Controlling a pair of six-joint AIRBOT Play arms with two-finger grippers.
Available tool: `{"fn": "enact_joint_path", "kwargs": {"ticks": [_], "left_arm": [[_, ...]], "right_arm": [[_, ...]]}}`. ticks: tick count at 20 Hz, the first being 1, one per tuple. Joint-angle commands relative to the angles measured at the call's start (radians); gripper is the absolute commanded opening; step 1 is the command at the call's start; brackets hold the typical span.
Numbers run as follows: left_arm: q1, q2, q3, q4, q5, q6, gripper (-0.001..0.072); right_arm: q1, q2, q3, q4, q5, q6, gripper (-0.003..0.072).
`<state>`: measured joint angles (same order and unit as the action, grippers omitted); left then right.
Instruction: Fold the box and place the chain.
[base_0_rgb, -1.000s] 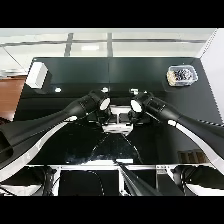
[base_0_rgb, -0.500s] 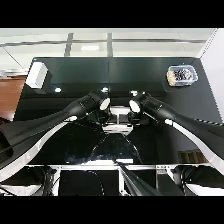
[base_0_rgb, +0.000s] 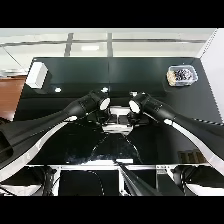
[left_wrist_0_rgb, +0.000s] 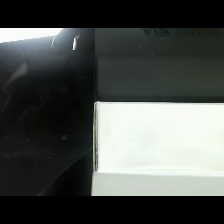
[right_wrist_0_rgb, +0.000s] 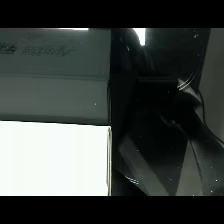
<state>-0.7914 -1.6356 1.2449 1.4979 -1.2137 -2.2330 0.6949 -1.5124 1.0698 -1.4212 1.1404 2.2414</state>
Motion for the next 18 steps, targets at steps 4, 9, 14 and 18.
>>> {"fn": "enact_joint_path", "kwargs": {"ticks": [4, 9, 14, 18], "left_arm": [[0.000, 0.000, 0.000, 0.001, 0.002, 0.003, 0.0027], [0.000, 0.000, 0.000, 0.001, 0.001, 0.003, 0.0027], [0.000, 0.000, 0.000, 0.001, 0.001, 0.004, 0.0027], [0.000, 0.000, 0.000, 0.001, 0.001, 0.003, 0.0027]], "right_arm": [[0.000, 0.006, 0.002, -0.006, 0.002, -0.005, 0.0068], [0.001, 0.055, 0.002, 0.002, 0.023, -0.056, 0.0374], [-0.003, 0.284, 0.002, -0.145, 0.113, -0.130, 0.0369], [-0.043, 0.434, 0.002, -0.579, 0.108, -0.130, 0.0368]]}}
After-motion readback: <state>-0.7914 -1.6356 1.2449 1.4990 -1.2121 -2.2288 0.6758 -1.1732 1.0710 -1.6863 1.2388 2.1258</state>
